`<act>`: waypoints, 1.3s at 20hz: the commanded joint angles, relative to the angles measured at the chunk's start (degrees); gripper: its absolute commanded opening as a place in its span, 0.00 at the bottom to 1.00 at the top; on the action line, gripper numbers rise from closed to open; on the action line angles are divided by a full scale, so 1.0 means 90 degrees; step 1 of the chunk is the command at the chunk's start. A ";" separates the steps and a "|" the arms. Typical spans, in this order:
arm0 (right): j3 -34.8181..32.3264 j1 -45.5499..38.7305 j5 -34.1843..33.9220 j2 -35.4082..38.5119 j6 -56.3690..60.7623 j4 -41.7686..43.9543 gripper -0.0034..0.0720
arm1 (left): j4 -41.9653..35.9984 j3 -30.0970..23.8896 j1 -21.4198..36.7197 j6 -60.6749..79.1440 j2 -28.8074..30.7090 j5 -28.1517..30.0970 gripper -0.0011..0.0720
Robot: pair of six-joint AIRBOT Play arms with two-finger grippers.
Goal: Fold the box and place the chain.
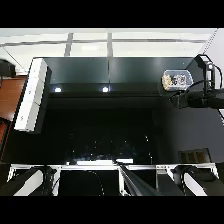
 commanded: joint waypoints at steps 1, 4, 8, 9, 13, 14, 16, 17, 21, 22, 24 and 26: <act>0.0000 0.0002 -0.0010 0.0005 0.0000 0.0000 0.06 | -0.0437 0.0311 -0.1137 -0.1168 0.0325 -0.0549 0.04; 0.0000 0.0002 -0.0005 0.0005 0.0000 0.0000 0.06 | -0.0192 -0.0367 -0.2552 -0.2234 0.0500 -0.0180 0.04; 0.0000 0.0002 0.0209 0.0005 0.0002 0.0000 0.06 | 0.1812 -0.2042 -0.4493 -0.4490 0.0527 0.1547 0.04; 0.0000 0.0002 0.0313 0.0005 0.0002 0.0000 0.06 | 0.2081 -0.2429 -0.4755 -0.4748 0.0505 0.1882 0.04; -0.0015 0.0002 0.0010 -0.0002 0.0002 -0.0155 0.06 | 0.2125 -0.3366 -0.4823 -0.4782 0.0291 0.2166 0.04; -0.0066 0.0002 -0.0359 -0.0017 0.0007 -0.0418 0.06 | 0.2125 -0.3417 -0.4687 -0.4782 0.0257 0.2135 0.04; -0.0291 0.0000 -0.1120 -0.0151 0.0151 -0.1112 0.06 | 0.2123 -0.3415 -0.4350 -0.4782 0.0265 0.2169 0.04; -0.0444 0.0000 -0.1486 -0.0267 0.0221 -0.1394 0.06 | 0.2123 -0.3410 -0.4146 -0.4782 0.0267 0.2166 0.04; -0.0787 0.0002 -0.2378 -0.0925 0.0384 -0.1610 0.06 | 0.1758 -0.3410 -0.3405 -0.4772 0.0267 0.2108 0.04; -0.0787 0.0002 -0.2424 -0.1047 0.0386 -0.1596 0.06 | 0.1758 -0.3410 -0.3356 -0.4772 0.0267 0.2110 0.04; -0.0787 0.0002 -0.2387 -0.1175 0.0384 -0.1596 0.06 | 0.1790 -0.3410 -0.3354 -0.4770 0.0267 0.2135 0.04; -0.0787 0.0002 -0.2346 -0.1175 0.0384 -0.1596 0.06 | 0.1792 -0.3410 -0.3354 -0.4770 0.0267 0.2132 0.04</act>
